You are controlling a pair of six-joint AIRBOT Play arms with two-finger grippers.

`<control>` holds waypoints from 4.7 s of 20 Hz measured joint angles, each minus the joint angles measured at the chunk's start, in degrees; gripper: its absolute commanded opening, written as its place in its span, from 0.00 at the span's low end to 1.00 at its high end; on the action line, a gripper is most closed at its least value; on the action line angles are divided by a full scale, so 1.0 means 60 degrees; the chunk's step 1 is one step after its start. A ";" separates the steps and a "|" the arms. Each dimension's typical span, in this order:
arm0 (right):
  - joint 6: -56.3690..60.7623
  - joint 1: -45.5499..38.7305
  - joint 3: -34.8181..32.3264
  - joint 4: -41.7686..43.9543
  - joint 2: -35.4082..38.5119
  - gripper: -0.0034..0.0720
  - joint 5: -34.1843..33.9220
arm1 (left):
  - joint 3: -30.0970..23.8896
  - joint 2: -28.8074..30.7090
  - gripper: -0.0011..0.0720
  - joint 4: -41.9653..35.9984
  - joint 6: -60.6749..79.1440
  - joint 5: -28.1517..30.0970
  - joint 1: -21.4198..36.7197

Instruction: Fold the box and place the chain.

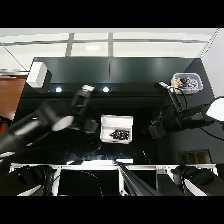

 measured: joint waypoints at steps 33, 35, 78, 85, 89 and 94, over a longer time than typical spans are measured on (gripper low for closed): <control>0.0918 0.0000 0.0000 -0.0980 0.0000 0.34 -0.1126 | -0.3151 -0.1974 0.99 -1.0200 2.0979 0.2517 0.3778; 0.0918 0.0000 0.0000 -0.1038 0.0000 0.34 -0.1253 | -0.3078 -0.2087 0.99 -1.0185 2.1034 0.2484 0.3639; 0.1428 0.0244 0.0000 -0.0933 -0.2357 0.90 -0.4728 | -0.2667 -0.2932 0.52 -1.0302 2.1081 0.2783 0.3122; -0.3326 0.0597 0.0000 -0.0018 -0.2783 0.89 -0.3781 | -0.2667 -0.2932 0.52 -1.0302 2.1085 0.2798 0.3122; -0.5045 0.0656 -0.0160 0.0160 -0.2022 0.89 -0.2820 | -0.2667 -0.2932 0.52 -1.0298 2.1085 0.2798 0.3122; -0.6499 0.1413 -0.1188 0.0459 -0.1592 0.89 -0.3829 | -0.2667 -0.2932 0.52 -1.0298 2.1085 0.2798 0.3122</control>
